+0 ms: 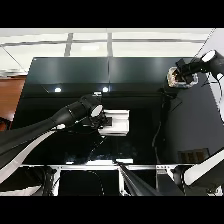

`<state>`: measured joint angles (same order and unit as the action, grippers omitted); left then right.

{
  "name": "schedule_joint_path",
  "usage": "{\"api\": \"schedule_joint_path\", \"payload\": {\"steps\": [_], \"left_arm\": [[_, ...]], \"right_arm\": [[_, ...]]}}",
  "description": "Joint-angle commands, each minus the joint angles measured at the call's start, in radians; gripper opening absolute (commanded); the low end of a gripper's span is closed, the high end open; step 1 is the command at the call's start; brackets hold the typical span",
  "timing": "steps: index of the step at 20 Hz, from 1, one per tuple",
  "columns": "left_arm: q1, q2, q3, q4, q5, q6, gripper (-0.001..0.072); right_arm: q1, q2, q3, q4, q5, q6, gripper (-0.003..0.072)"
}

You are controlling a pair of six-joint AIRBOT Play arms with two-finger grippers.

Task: Fold the box and place the chain.

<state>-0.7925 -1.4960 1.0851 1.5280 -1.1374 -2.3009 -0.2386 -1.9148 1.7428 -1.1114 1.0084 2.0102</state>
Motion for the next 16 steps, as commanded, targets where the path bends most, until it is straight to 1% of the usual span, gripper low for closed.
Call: {"api": "schedule_joint_path", "payload": {"steps": [1,5,9,13,16], "left_arm": [[0.001,0.0,0.0,0.0,-0.001,0.0,0.0027],[0.001,0.0,0.0,0.0,0.0,0.0,0.0027],[0.001,0.0,0.0,0.0,0.0,0.0,0.0027],[0.001,0.0,0.0,0.0,0.0,0.0,0.0027],[0.001,0.0,0.0,0.0,0.0,0.0,0.0027]], "right_arm": [[-0.002,0.098,0.025,0.02,0.07,-0.272,0.001],[-0.002,0.349,0.025,0.018,0.14,-0.421,0.0008],[-0.002,0.599,0.025,0.019,0.148,-0.459,0.0007],[0.0,0.784,0.025,0.058,0.182,-0.491,0.0007],[0.024,0.882,0.025,0.07,0.229,-0.499,0.0007]]}}
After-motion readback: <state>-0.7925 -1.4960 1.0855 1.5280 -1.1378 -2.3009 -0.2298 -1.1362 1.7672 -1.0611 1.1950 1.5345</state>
